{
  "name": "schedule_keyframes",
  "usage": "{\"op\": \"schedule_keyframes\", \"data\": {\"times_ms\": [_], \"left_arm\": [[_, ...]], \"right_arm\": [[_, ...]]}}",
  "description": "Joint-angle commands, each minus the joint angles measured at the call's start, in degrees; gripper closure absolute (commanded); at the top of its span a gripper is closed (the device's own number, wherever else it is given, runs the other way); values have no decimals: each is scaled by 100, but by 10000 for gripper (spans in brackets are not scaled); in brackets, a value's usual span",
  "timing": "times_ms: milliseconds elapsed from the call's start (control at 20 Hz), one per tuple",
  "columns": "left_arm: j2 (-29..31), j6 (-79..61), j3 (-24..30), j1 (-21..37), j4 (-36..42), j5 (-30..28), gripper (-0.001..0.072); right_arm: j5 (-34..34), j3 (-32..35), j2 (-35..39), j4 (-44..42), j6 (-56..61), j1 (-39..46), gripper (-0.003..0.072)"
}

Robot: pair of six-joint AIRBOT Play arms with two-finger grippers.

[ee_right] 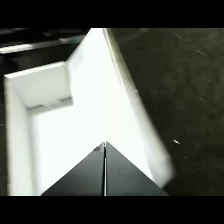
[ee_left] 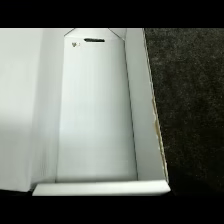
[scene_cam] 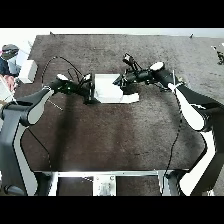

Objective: Fold the box and place the chain.

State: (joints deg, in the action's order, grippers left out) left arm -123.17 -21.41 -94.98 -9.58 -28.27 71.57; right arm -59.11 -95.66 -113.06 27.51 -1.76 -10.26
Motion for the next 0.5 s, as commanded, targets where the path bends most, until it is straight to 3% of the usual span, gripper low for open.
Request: {"op": "schedule_keyframes", "data": {"times_ms": [0,450], "left_arm": [[-4,-2,0,4,-7,-7,315],[-4,-2,0,4,0,-17,315]], "right_arm": [[518,-4,-199,269,11,-2,678],[518,-17,-289,463,-13,26,678]]}}
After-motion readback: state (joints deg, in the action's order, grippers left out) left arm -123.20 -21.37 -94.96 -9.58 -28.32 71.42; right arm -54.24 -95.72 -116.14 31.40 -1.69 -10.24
